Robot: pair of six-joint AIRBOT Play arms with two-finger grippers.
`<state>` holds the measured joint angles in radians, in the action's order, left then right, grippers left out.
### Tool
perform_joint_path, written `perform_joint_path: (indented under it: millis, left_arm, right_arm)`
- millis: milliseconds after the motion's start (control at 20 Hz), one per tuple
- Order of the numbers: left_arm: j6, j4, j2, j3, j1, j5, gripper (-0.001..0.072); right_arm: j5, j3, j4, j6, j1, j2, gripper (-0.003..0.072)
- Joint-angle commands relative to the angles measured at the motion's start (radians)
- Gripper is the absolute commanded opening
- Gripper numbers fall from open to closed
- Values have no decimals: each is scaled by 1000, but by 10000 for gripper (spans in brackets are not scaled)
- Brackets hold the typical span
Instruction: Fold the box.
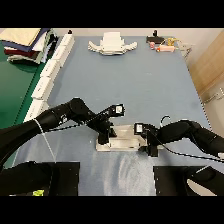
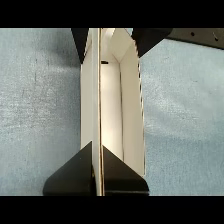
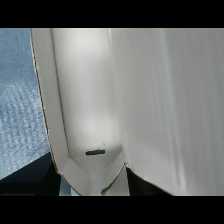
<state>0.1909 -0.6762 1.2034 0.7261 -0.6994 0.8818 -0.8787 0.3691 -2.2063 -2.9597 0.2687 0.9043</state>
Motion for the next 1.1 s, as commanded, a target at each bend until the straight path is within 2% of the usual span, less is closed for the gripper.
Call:
perform_joint_path:
  millis: [0,600,650,700,750,850,950,1050]
  left_arm:
    - [0,0,1,0,1,0,16]
    - [2,0,1,0,1,-8,20]
    - [2,0,1,0,1,-12,219]
    - [19,0,1,0,1,-20,485]
    - [31,-1,0,0,3,-22,512]
    - [40,-8,0,0,10,-2,512]
    - [99,-34,-5,1,24,48,512]
    - [206,-119,-24,2,51,124,512]
  right_arm:
    - [-2,-1,2,0,1,0,482]
    - [-13,-1,3,0,1,0,482]
    - [-13,-1,3,0,1,0,482]
    - [-13,-1,3,0,1,0,482]
    - [-13,0,3,0,1,0,482]
    - [-13,0,5,0,1,0,482]
    - [-13,0,11,0,1,0,482]
    - [-13,0,11,1,1,0,482]
